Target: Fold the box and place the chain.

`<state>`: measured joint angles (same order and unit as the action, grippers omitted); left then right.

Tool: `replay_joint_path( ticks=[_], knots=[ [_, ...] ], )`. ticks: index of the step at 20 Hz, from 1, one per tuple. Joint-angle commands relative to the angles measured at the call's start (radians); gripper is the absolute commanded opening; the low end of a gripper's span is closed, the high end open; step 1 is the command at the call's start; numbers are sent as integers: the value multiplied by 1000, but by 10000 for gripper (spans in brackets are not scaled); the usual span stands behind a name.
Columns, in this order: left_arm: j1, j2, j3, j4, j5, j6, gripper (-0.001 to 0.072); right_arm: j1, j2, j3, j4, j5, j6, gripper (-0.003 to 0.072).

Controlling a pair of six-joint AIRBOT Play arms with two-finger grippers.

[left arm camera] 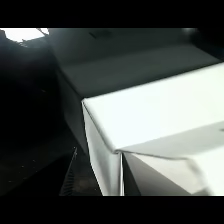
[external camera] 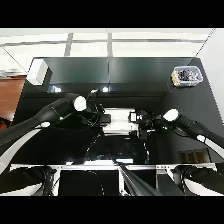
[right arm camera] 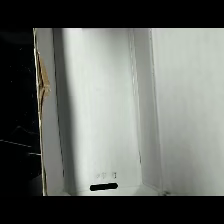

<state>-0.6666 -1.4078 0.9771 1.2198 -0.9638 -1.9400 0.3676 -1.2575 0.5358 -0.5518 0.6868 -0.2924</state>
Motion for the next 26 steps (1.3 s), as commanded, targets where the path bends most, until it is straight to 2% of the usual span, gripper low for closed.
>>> replay_joint_path(
  ticks=[1,3,5,9,17,19,21,23,26],
  knots=[
    [-108,-19,81,332,-80,-286,329,0,0,0,0,0,0,395],
    [-145,-51,122,369,-145,-320,329,0,0,0,0,0,0,395],
    [-165,-82,147,368,-156,-375,329,0,0,0,0,1,0,395],
    [-175,-106,153,338,-130,-455,329,0,0,0,0,1,0,395],
    [-174,-154,154,256,-111,-451,328,0,0,0,0,1,0,395],
    [-173,-154,158,257,-113,-449,265,0,0,0,0,1,0,395],
    [-172,-154,164,263,-114,-449,261,0,0,0,0,1,0,395],
    [-172,-154,170,264,-113,-446,61,0,0,0,0,1,0,395],
    [-172,-154,176,264,-111,-447,25,0,0,0,0,1,0,395]
  ],
)
